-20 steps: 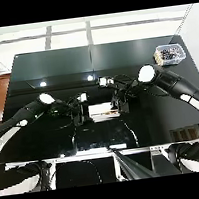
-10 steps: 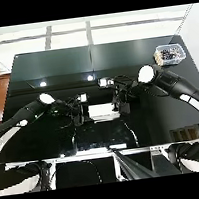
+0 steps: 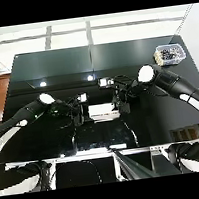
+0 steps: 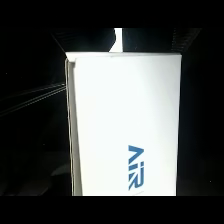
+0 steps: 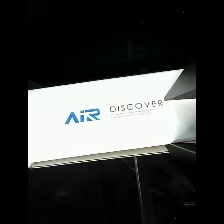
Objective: Fold the box and place the chain.
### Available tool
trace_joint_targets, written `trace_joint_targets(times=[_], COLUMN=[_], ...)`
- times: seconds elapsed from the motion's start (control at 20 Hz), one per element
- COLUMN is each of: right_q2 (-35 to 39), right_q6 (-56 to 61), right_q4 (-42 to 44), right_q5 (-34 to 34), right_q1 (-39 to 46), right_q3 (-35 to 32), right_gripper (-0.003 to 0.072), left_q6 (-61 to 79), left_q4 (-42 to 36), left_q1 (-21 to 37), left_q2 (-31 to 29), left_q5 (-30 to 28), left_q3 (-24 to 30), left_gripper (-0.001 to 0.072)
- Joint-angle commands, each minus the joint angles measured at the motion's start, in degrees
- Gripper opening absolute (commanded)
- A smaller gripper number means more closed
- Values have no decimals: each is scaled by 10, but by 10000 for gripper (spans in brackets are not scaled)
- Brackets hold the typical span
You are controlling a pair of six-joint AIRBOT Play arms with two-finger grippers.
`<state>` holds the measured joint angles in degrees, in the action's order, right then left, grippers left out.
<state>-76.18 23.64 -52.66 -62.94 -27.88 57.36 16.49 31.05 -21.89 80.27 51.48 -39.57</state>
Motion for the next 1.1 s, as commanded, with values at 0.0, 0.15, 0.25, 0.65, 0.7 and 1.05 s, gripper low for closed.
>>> trace_joint_targets(times=[0.0,0.15,0.25,0.65,0.7,1.05], right_q2=[0,0,0,0,0,5], right_q6=[0,0,0,0,0,10], right_q4=[1,1,1,5,5,-9], right_q5=[-1,-1,-1,-2,-3,-1], right_q1=[0,0,0,-1,-2,-3], right_q3=[0,0,0,-12,-17,-19], right_gripper=[280,348,347,349,349,406], left_q6=[0,0,0,0,0,0], left_q4=[0,0,0,0,0,0], left_q1=[0,0,0,0,0,0], left_q2=[0,0,0,0,0,0], left_q5=[-1,-1,-1,-1,-1,-1], left_q3=[0,0,0,0,0,0], left_gripper=[500,500,500,500,500,500])
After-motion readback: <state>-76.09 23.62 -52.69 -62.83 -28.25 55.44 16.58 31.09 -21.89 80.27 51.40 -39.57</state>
